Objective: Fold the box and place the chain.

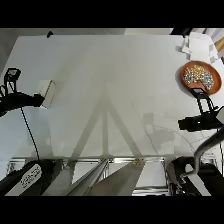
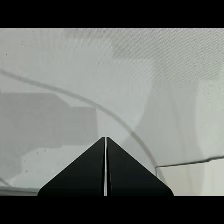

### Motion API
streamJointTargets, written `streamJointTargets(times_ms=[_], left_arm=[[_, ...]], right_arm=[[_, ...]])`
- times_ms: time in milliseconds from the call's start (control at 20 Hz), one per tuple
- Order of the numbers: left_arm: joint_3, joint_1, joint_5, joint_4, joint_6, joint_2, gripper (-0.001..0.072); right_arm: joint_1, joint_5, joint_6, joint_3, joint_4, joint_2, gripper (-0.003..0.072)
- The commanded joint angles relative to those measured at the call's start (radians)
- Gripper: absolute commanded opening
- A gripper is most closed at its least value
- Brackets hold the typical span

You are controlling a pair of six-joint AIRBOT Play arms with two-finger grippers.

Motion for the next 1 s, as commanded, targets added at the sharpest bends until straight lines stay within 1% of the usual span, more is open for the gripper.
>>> streamJointTargets(times_ms=[0, 950], left_arm=[[0.001, -0.001, 0.019, -0.055, 0.054, 0.003, 0.0695], [0.0, 0.0, 0.023, -0.039, 0.054, 0.002, 0.0692]], right_arm=[[-0.001, 0.0, 0.0, 0.001, 0.0, 0.0, 0.0011], [-0.001, 0.0, 0.0, 0.001, 0.0, 0.0, 0.0011]])
